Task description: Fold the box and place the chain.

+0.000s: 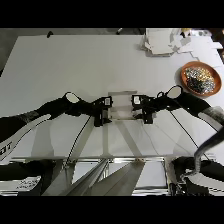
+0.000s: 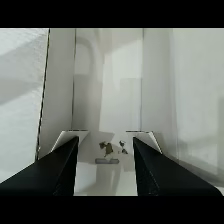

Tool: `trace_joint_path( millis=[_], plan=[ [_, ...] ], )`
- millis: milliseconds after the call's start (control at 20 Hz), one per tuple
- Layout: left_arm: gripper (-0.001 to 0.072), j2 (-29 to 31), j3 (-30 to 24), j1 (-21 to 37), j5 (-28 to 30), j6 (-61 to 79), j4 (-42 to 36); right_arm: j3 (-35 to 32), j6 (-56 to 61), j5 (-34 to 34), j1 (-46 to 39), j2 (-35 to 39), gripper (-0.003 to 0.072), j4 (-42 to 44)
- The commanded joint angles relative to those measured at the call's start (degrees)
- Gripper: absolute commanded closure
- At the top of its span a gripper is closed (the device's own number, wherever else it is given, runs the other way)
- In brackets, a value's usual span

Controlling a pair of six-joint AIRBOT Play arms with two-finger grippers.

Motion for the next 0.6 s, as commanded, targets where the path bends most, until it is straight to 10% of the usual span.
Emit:
trace_joint_path(
  millis=[0, 100, 550],
  plan=[
    [0.0437, 0.04, -0.02, -0.04, 0.00, 0.00, -0.02, -0.35, 9.46, 0.22, 0.04, 1.73, 0.0351, -4.76],
    [0.0437, 0.04, -0.02, -0.04, 0.00, 0.00, -0.02, -0.44, 21.68, 1.70, 0.04, 4.81, 0.0683, -10.32],
    [0.0437, 0.04, -0.02, -0.04, 0.00, 0.00, -0.02, -1.44, 78.71, -9.29, -9.29, 16.68, 0.0674, -27.19]
  ],
)
